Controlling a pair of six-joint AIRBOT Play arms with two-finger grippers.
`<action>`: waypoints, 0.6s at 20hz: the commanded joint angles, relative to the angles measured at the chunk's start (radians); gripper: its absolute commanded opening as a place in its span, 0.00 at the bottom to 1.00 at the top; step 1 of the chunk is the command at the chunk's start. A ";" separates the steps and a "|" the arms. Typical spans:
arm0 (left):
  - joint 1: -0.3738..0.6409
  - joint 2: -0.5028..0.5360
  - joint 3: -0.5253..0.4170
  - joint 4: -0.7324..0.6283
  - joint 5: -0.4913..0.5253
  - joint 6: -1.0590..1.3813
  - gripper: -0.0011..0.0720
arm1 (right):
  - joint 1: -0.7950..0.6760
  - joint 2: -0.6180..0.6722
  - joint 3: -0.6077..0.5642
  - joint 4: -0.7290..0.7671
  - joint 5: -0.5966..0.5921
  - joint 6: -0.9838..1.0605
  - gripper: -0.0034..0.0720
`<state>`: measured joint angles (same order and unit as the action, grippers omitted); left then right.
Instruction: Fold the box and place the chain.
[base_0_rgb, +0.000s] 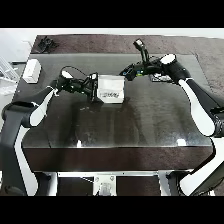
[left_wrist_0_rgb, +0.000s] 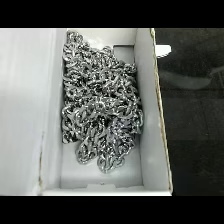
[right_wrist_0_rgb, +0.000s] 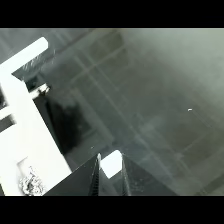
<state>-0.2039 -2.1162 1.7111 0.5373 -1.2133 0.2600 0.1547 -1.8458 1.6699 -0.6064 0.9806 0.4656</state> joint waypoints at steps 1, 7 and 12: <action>0.001 0.000 0.000 0.000 0.000 0.000 0.60 | 0.025 -0.002 0.002 -0.025 0.064 -0.029 0.27; 0.001 0.000 0.000 0.000 0.000 0.000 0.60 | 0.025 0.002 0.013 -0.018 0.192 -0.030 0.27; 0.001 0.000 0.000 0.000 0.000 0.000 0.60 | 0.031 0.000 0.013 0.028 0.262 -0.087 0.31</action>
<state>-0.2039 -2.1162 1.7111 0.5373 -1.2133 0.2600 0.1802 -1.8446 1.6814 -0.6044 1.1835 0.4156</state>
